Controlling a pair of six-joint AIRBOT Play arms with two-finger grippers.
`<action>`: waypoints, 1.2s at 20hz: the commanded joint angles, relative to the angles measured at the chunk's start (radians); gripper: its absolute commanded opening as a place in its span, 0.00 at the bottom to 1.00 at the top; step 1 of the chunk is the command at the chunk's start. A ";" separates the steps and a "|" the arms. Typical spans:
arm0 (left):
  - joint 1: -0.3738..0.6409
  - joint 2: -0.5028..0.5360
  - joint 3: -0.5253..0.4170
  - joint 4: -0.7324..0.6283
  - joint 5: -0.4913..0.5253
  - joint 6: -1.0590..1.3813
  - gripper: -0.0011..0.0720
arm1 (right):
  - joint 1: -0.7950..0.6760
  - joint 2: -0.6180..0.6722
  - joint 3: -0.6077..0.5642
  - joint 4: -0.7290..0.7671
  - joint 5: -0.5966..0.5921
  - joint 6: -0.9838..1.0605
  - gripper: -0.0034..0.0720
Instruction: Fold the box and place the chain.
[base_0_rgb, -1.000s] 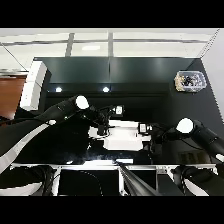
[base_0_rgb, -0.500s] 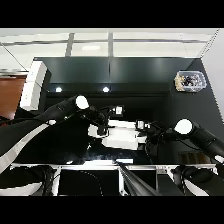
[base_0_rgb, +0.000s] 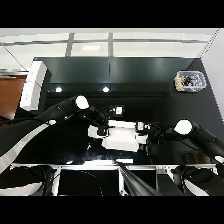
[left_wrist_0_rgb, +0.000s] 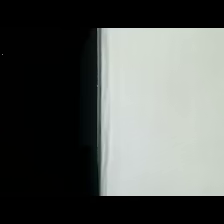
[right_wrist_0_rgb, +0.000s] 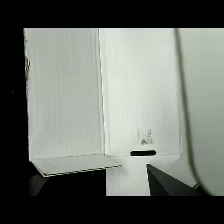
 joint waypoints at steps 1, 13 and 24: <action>0.000 -0.001 0.000 -0.005 0.004 -0.019 0.05 | 0.001 0.000 0.000 0.005 -0.028 -0.049 0.89; 0.068 -0.001 0.000 -0.110 0.003 -0.018 0.05 | 0.001 0.000 0.000 -0.094 -0.006 -0.086 0.89; 0.033 -0.011 -0.001 -0.045 0.008 -0.013 0.05 | 0.000 0.000 0.000 -0.068 -0.053 -0.086 0.89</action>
